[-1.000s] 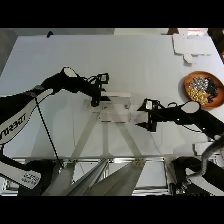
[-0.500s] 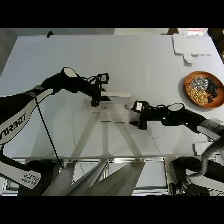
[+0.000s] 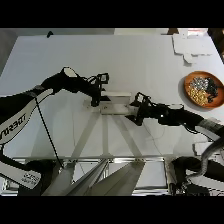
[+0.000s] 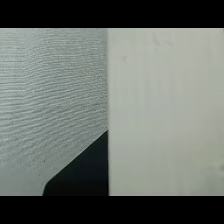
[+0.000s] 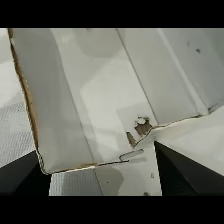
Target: Fold the box and place the chain.
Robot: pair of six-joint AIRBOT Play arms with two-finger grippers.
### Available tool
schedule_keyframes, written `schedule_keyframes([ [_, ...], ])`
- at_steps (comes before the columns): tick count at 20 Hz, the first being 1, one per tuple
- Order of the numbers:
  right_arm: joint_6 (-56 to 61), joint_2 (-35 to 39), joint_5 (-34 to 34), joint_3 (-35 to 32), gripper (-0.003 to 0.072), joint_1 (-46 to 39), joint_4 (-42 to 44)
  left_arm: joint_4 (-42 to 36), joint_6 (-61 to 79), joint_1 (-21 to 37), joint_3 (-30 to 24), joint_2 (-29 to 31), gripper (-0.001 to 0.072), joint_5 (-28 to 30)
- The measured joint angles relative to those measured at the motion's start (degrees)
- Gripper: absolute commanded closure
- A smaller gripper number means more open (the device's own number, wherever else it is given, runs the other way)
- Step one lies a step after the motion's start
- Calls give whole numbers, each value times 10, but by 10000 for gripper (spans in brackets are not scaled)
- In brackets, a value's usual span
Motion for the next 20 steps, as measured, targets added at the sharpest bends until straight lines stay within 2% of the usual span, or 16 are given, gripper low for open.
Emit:
schedule_keyframes([
  [8,74,10,-8,3,3,-2,-40,0,0,0,0,0,696,0],
  [16,49,9,21,24,3,-33,-69,0,0,0,0,0,696,0],
  [20,35,-14,53,49,3,-51,-91,0,0,0,0,0,696,0],
])
